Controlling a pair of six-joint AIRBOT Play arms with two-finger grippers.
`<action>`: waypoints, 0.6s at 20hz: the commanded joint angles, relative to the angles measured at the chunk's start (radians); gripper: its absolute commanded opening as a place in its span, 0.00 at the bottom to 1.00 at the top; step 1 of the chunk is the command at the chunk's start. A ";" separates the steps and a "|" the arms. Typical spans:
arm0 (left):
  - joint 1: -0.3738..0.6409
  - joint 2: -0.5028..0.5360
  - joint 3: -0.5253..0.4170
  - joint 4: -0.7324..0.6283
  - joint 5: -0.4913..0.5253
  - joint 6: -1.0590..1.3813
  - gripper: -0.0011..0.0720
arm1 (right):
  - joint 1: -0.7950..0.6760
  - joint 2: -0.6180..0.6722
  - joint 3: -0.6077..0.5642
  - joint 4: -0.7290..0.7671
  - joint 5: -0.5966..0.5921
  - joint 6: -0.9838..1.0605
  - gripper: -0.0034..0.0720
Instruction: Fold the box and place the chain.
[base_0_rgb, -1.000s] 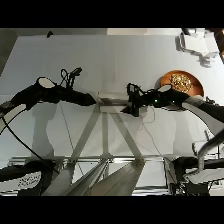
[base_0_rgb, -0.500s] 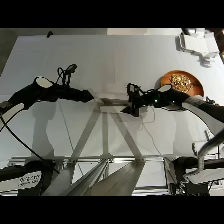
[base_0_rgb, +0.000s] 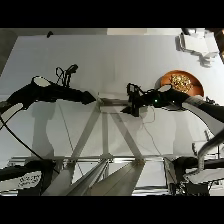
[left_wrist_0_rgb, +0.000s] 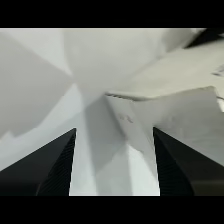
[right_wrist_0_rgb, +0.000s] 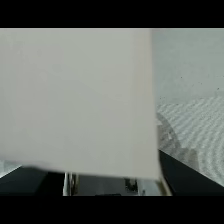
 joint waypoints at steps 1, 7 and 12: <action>-0.014 -0.001 -0.001 -0.035 -0.052 0.089 0.75 | 0.000 0.000 0.000 0.000 0.000 0.000 0.49; -0.035 -0.002 -0.001 0.003 -0.043 0.116 0.75 | 0.000 0.000 0.000 0.000 0.000 0.000 0.49; -0.034 -0.002 -0.018 0.018 0.000 0.116 0.75 | 0.000 0.000 0.000 0.000 0.000 0.000 0.49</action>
